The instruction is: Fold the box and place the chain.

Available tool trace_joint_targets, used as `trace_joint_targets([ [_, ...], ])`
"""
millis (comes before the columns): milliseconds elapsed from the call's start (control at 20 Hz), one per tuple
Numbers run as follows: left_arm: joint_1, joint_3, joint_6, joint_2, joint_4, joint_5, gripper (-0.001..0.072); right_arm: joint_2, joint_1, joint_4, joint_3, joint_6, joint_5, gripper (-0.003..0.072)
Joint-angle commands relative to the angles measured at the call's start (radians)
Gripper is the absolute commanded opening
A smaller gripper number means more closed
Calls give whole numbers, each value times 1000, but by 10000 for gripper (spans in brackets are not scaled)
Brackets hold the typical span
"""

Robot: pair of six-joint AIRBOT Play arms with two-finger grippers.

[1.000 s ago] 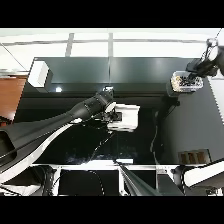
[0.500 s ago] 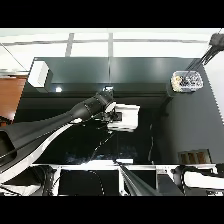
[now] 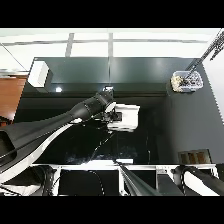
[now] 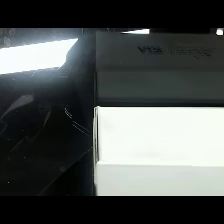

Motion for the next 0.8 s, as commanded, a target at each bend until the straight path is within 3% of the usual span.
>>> trace_joint_targets([
  [0, 0, 0, 0, 0, 0, 1, 28, 110, 1, 230, -71, -69, 192, 14],
  [150, 0, 0, 0, 0, 0, 0, 28, 166, 10, 431, -216, -133, 348, 14],
  [350, 0, 0, 0, 0, 0, 0, 28, 185, 151, 471, -375, -137, 346, 14],
  [500, 0, 0, 0, 0, 0, 1, 28, 185, 267, 523, -448, -137, 278, 14],
  [750, 0, 0, 0, 0, 0, 4, 28, 165, 359, 621, -454, -137, 78, 14],
])
